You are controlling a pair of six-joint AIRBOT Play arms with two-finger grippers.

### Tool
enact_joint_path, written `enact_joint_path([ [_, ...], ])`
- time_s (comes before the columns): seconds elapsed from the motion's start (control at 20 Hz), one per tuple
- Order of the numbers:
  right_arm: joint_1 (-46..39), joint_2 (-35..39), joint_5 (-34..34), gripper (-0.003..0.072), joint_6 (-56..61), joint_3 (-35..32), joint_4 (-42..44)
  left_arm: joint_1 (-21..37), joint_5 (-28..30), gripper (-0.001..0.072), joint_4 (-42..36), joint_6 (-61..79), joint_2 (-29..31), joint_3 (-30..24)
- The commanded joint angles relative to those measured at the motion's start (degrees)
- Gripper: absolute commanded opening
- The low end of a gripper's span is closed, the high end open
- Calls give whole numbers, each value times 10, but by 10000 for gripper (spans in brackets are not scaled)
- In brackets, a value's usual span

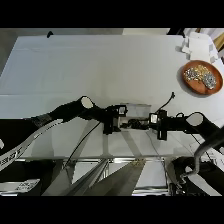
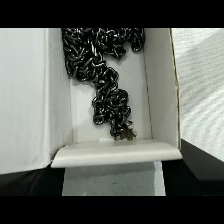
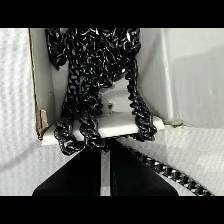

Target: Fold the box and place the chain.

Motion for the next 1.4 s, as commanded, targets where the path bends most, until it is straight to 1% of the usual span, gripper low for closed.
enact_joint_path([
  [0.0,0,16,2,10,5,0,-16,0,1,69,-2,0,0,0],
  [0.2,-45,63,7,10,48,0,-43,0,1,69,-2,0,0,0],
  [0.35,-73,106,35,10,48,0,-47,0,1,69,-2,0,0,0],
  [0.45,-74,134,51,10,58,1,-40,0,1,69,-2,0,0,0],
  [0.6,-74,176,76,10,62,3,-5,0,1,69,-2,0,0,0],
  [0.7,-74,199,115,10,64,17,24,0,1,69,-2,0,0,0],
  [0.8,-74,210,153,9,111,45,76,0,1,69,-2,0,0,0],
  [0.95,-74,211,209,9,155,94,165,0,1,69,-2,0,0,0],
  [1.05,-74,210,211,9,167,107,204,0,1,69,-2,0,0,0],
  [1.2,-74,184,210,10,219,106,202,0,1,69,-2,0,0,0],
  [1.35,-57,121,210,10,235,106,204,0,1,69,-2,0,0,0],
])
